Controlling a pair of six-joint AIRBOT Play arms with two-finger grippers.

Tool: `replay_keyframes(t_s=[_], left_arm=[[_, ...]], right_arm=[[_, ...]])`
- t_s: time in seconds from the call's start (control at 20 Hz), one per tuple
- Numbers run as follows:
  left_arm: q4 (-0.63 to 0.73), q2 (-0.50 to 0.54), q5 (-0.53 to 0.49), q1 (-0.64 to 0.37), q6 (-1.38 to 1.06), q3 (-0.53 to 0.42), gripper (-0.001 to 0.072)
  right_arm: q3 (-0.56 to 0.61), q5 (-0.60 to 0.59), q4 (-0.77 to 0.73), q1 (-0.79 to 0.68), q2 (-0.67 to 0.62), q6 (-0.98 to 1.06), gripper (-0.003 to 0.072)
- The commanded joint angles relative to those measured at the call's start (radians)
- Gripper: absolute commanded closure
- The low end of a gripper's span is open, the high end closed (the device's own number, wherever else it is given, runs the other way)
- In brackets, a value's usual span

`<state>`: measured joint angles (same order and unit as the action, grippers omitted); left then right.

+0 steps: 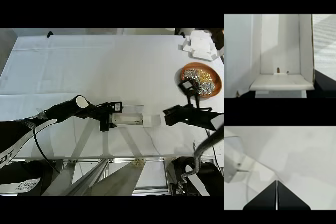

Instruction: Fold the box and place the chain.

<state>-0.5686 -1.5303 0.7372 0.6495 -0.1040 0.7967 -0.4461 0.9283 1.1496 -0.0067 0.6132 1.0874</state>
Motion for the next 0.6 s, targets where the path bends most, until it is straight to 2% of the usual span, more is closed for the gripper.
replay_keyframes(t_s=[0.0,0.15,0.3,0.55], left_arm=[[0.0,0.0,0.0,0.0,0.0,0.0,0.0276],[0.0,0.0,0.0,0.0,0.0,0.0,0.0276],[0.0,0.0,0.0,0.0,0.0,0.0,0.0276],[0.0,0.0,0.0,0.0,0.0,0.0,0.0276]], right_arm=[[0.0,0.085,0.093,-0.114,0.006,0.244,0.0667],[0.0,0.082,0.054,-0.115,0.123,0.242,0.0667],[0.0,0.076,-0.074,-0.115,0.249,0.145,0.0667],[0.0,0.08,-0.176,-0.115,0.411,0.064,0.0667]])
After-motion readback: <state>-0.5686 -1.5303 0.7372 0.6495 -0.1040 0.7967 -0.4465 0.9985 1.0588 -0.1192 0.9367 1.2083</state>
